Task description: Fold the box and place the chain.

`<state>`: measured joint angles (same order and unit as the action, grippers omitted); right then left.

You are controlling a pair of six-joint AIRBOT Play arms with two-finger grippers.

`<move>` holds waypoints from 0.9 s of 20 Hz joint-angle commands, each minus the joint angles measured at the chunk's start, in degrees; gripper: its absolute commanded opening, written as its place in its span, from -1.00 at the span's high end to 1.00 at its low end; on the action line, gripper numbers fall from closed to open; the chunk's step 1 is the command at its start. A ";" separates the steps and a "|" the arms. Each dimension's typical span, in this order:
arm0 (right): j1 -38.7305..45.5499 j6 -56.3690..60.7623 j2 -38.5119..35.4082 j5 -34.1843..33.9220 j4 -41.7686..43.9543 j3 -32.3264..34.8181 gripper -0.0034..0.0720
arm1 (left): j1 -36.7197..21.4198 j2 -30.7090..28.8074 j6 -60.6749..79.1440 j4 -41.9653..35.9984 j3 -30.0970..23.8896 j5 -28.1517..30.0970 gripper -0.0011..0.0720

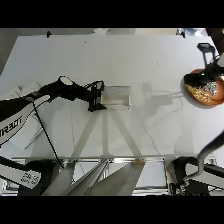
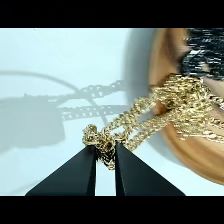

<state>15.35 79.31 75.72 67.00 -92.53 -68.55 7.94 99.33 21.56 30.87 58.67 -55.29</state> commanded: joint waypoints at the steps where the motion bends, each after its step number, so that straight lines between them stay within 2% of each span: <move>1: -9.33 0.68 -0.70 4.22 0.07 0.00 0.89 | 0.00 0.00 0.00 0.02 0.07 0.00 0.58; 9: -29.40 2.69 -0.70 2.84 0.26 0.00 0.89 | 0.00 0.00 0.00 0.02 0.07 0.02 0.58; 14: -36.39 3.32 -0.70 -0.22 0.59 0.00 0.89 | 0.00 0.00 0.00 0.02 0.07 0.02 0.58; 18: -39.82 3.26 -0.68 -5.07 4.09 0.00 0.89 | 0.00 0.00 0.00 0.02 0.07 0.02 0.58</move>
<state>-21.71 82.48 75.05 65.49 -90.78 -68.55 7.97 99.33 21.56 30.87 58.70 -55.29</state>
